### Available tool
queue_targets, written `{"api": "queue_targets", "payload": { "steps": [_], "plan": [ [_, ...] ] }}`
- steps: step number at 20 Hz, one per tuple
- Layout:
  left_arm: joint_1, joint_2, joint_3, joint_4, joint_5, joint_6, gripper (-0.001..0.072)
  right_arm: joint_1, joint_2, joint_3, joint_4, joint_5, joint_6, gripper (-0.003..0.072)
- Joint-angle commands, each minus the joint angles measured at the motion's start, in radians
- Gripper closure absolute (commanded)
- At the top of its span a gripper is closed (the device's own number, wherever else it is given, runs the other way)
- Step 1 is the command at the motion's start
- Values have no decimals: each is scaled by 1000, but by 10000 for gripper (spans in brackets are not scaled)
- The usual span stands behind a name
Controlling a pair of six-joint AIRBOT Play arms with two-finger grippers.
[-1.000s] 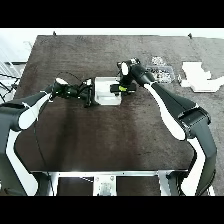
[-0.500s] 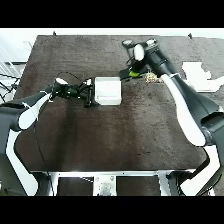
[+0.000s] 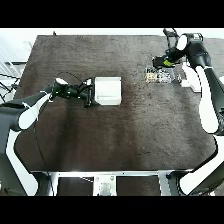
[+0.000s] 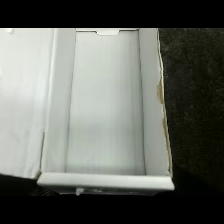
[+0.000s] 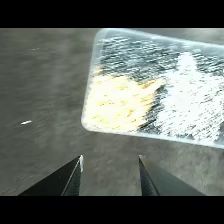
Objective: Fold the box and place the chain.
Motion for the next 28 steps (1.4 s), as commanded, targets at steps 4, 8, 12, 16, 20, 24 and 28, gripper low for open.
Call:
{"api": "queue_targets", "payload": {
  "steps": [4,8,12,16,20,24,28],
  "plan": [
    [0,0,0,0,0,0,292,-76,-125,0,133,-126,-204,278],
    [0,0,0,2,1,0,292,-76,-156,1,150,-133,-237,279],
    [0,0,0,3,1,0,292,-76,-180,1,195,-133,-256,320],
    [0,0,0,3,1,0,293,-76,-204,1,237,-125,-260,364],
    [0,0,0,3,2,0,292,-76,-208,9,237,-125,-304,649],
    [0,0,0,3,1,0,292,-76,-180,27,237,-125,-303,680],
    [0,0,0,3,2,0,292,-74,-74,27,237,-125,-303,681]
  ]
}}
